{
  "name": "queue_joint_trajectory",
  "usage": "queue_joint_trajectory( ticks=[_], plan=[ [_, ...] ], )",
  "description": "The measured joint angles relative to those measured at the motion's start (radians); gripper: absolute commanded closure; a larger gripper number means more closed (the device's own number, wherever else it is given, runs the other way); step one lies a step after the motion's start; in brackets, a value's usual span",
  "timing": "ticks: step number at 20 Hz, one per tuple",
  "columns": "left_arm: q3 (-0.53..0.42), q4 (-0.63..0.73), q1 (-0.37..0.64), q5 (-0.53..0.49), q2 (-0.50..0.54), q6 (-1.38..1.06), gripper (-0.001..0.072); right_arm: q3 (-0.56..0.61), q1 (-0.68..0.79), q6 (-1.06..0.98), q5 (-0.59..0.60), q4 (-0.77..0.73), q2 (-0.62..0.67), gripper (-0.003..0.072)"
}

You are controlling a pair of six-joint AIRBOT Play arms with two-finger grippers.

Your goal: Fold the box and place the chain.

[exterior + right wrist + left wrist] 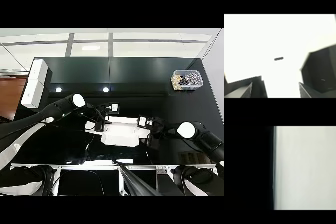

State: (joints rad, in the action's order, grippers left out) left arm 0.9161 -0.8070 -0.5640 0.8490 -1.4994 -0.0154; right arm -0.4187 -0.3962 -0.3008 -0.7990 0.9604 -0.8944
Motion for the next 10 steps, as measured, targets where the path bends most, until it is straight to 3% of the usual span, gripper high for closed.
queue_joint_trajectory(
  ticks=[10],
  plan=[
    [0.0,-0.003,0.0,0.0,0.0,0.0,0.0684,0.079,-0.039,0.051,0.016,-0.196,-0.001,-0.0017]
  ],
)
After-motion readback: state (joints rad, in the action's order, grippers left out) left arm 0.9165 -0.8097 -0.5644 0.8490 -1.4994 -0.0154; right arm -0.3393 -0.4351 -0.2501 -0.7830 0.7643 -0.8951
